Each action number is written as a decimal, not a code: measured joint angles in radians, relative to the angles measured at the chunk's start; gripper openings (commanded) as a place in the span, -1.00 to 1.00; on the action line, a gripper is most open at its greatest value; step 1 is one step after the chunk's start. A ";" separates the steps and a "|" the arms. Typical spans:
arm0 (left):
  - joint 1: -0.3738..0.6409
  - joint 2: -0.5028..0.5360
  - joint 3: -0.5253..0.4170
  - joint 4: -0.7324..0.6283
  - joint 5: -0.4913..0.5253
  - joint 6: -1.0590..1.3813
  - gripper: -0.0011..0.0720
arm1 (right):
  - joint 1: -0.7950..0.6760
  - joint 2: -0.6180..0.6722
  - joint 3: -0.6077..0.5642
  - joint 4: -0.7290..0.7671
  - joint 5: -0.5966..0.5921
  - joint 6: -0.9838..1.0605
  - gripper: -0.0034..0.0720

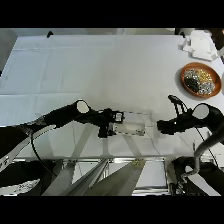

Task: Fold the box and place the chain.

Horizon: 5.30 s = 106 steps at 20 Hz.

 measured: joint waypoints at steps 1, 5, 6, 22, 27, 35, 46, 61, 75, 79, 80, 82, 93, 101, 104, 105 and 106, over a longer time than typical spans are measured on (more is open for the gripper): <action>0.000 0.000 0.000 0.000 0.000 0.000 -0.06 | 0.001 -0.007 -0.012 0.006 -0.011 -0.005 -0.88; 0.000 0.000 0.000 0.000 0.000 0.000 -0.06 | 0.030 -0.021 -0.058 0.049 -0.061 -0.022 -0.88; 0.000 0.000 0.000 0.000 0.000 0.000 -0.06 | 0.041 -0.023 -0.064 0.075 -0.071 -0.034 -0.88; 0.001 0.000 0.000 0.003 0.005 -0.003 -0.06 | 0.071 0.032 -0.057 0.370 -0.089 -0.233 -0.57; 0.000 0.000 0.000 0.000 -0.002 0.001 -0.06 | 0.072 0.103 -0.019 0.310 -0.052 -0.179 -0.56; 0.000 0.000 0.000 0.000 0.000 0.000 -0.06 | 0.072 0.123 -0.010 0.228 0.028 -0.135 -0.32; 0.000 0.000 0.000 0.000 0.000 0.000 -0.06 | 0.072 0.126 0.074 0.223 0.126 -0.092 -0.04; 0.000 0.000 0.000 0.001 0.000 -0.001 -0.06 | 0.284 0.055 0.100 0.095 -0.023 0.190 0.40; 0.000 0.000 0.000 0.005 -0.002 0.001 -0.06 | 0.497 -0.043 0.117 -0.004 -0.192 0.481 0.32; 0.000 0.000 0.000 0.000 0.005 -0.003 -0.05 | 0.566 -0.107 0.201 -0.126 -0.161 0.593 0.32; 0.001 0.000 0.000 -0.002 0.006 -0.004 -0.06 | 0.577 -0.116 0.225 -0.156 -0.141 0.618 0.32; 0.000 0.000 0.000 -0.004 -0.001 -0.002 -0.06 | 0.589 -0.129 0.258 -0.203 -0.104 0.661 0.32; 0.000 0.000 0.000 0.000 -0.001 0.000 -0.06 | 0.649 -0.217 0.293 -0.288 -0.016 0.816 0.29; 0.000 0.000 0.000 0.000 0.000 0.000 -0.06 | 0.736 -0.264 0.293 -0.353 -0.058 0.921 -0.29; 0.000 0.000 0.000 0.002 0.000 0.000 -0.06 | 0.742 -0.266 0.293 -0.380 -0.046 0.935 -0.72; 0.000 0.000 0.000 0.003 0.002 -0.001 -0.06 | 0.743 -0.266 0.293 -0.387 -0.045 0.940 -0.87; 0.000 0.000 0.000 0.002 0.002 -0.006 -0.06 | 0.743 -0.266 0.293 -0.390 -0.045 0.947 -0.87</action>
